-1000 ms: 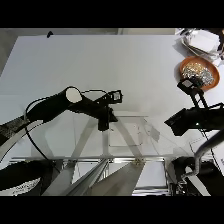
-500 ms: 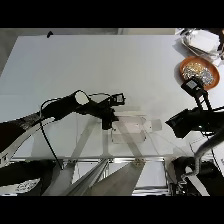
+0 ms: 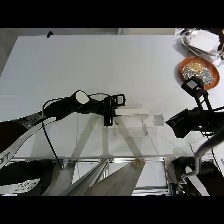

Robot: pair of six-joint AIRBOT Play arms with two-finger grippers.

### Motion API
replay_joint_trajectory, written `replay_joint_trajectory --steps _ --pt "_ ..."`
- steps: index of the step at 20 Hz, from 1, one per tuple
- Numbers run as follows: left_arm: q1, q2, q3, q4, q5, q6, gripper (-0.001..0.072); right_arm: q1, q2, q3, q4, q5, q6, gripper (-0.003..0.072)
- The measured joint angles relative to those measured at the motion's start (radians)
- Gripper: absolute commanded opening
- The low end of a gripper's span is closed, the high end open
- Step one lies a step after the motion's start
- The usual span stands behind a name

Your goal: Fold the box and place the chain.

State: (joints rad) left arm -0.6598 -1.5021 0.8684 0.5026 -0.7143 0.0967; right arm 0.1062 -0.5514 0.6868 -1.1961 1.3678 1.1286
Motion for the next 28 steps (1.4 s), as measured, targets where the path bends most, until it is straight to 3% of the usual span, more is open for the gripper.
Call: replay_joint_trajectory --steps 26,27,28 --pt "0.000 -0.042 0.000 -0.016 -0.008 0.034 0.0009 0.000 0.000 0.000 0.000 0.001 -0.003 0.0238" --pt "0.000 -0.042 0.000 -0.016 -0.008 0.034 0.0010 0.000 0.000 0.000 0.000 0.001 -0.003 0.0213" --pt "0.000 -0.042 0.000 -0.016 -0.008 0.034 0.0011 0.000 0.000 0.000 0.000 0.001 -0.008 0.0139"
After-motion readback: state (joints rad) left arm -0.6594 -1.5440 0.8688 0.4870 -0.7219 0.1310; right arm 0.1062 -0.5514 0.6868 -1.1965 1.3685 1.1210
